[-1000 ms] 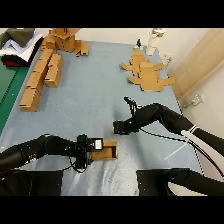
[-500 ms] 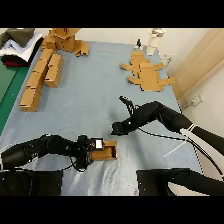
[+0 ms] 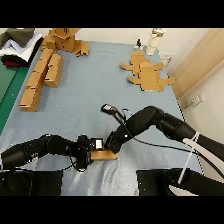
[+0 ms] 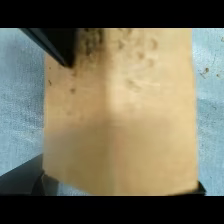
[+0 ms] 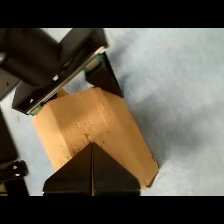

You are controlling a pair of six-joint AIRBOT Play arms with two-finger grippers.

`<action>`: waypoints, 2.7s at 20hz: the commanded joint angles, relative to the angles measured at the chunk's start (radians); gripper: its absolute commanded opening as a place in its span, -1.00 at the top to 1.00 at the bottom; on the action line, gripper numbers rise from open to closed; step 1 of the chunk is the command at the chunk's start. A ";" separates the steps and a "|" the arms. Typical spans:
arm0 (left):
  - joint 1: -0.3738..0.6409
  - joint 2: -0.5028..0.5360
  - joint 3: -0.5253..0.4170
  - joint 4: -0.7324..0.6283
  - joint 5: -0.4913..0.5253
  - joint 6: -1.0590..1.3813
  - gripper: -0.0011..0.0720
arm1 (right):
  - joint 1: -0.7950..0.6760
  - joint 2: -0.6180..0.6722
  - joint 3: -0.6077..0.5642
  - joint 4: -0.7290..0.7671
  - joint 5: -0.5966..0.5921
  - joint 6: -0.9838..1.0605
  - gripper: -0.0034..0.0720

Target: Fold the box.

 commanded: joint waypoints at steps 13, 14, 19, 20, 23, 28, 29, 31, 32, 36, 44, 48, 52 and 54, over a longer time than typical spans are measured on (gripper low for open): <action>0.000 0.000 -0.001 0.001 0.001 0.000 -0.42 | 0.306 0.287 -0.192 -0.433 0.388 0.027 0.90; 0.000 0.000 -0.001 0.001 0.001 0.000 -0.42 | 0.333 0.335 -0.225 -0.467 0.409 0.027 0.90; 0.000 0.000 -0.001 0.001 0.001 0.000 -0.42 | 0.418 0.389 -0.274 -0.518 0.420 0.000 0.27; 0.000 0.000 -0.001 0.001 0.000 0.000 -0.42 | 0.420 0.379 -0.274 -0.517 0.421 -0.032 0.27; 0.000 0.000 -0.001 0.001 0.001 0.000 -0.42 | 0.420 0.351 -0.274 -0.518 0.423 -0.114 -0.27; 0.000 0.000 -0.001 0.001 0.001 0.000 -0.42 | 0.420 0.340 -0.274 -0.522 0.424 -0.210 -0.31; 0.000 0.000 -0.001 0.001 0.001 0.000 -0.42 | 0.420 0.340 -0.274 -0.522 0.424 -0.221 -0.31; 0.000 0.000 -0.001 0.001 0.001 0.000 -0.42 | 0.420 0.340 -0.274 -0.530 0.433 -0.241 -0.31; 0.000 0.000 -0.001 0.001 0.001 0.000 -0.42 | 0.420 0.340 -0.274 -0.534 0.440 -0.243 -0.31; 0.000 0.000 -0.001 0.001 0.001 0.000 -0.42 | 0.419 0.340 -0.274 -0.570 0.495 -0.243 -0.31; 0.000 0.000 -0.001 0.001 0.001 0.000 -0.42 | 0.420 0.300 -0.274 -0.566 0.482 -0.242 -0.62; 0.000 0.000 -0.001 0.001 0.001 0.000 -0.42 | 0.420 0.300 -0.275 -0.577 0.482 -0.221 -0.62; 0.000 0.000 -0.001 0.001 0.001 0.000 -0.42 | 0.441 0.300 -0.275 -0.706 0.485 -0.066 -0.61; 0.000 0.000 -0.001 0.001 0.001 0.000 -0.42 | 0.481 0.300 -0.275 -0.831 0.485 0.050 -0.61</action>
